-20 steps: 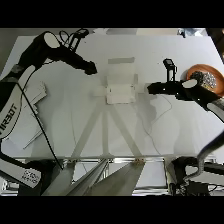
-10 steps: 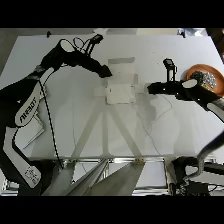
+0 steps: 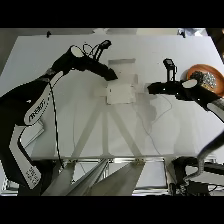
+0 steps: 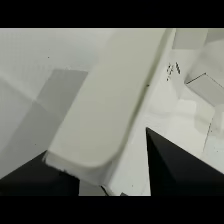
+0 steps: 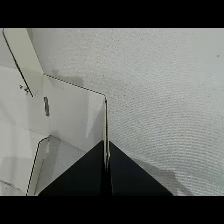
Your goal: Fold the box and place the chain.
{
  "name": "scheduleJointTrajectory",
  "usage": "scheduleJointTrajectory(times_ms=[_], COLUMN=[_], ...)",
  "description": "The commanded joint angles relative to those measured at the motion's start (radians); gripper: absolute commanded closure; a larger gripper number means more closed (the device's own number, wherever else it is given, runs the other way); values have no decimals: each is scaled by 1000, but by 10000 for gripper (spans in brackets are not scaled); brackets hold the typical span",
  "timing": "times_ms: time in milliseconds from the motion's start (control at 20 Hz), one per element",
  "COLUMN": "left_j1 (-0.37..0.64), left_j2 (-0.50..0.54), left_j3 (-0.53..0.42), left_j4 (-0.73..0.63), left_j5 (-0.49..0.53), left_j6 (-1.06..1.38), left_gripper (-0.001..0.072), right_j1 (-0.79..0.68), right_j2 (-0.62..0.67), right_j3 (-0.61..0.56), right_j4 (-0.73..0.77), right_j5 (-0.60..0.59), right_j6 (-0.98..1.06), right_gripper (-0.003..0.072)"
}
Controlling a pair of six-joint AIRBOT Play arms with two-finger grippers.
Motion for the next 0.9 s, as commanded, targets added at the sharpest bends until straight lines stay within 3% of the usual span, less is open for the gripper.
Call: scheduleJointTrajectory(times_ms=[0,100,150,200,850], left_j1=[-6,-6,-6,-6,-6], left_j2=[-3,-2,-2,-2,-2], left_j3=[1,1,1,1,1], left_j4=[55,76,76,76,72], left_j5=[-62,-75,-79,-80,-86], left_j6=[32,34,41,56,81], left_gripper=[403,562,602,700,701], right_j1=[1,1,1,1,1], right_j2=[0,0,0,0,0], right_j3=[0,0,0,0,0], right_j4=[0,0,0,0,0], right_j5=[0,0,0,0,0], right_j6=[0,0,0,0,0], right_gripper=[675,675,675,675,675])
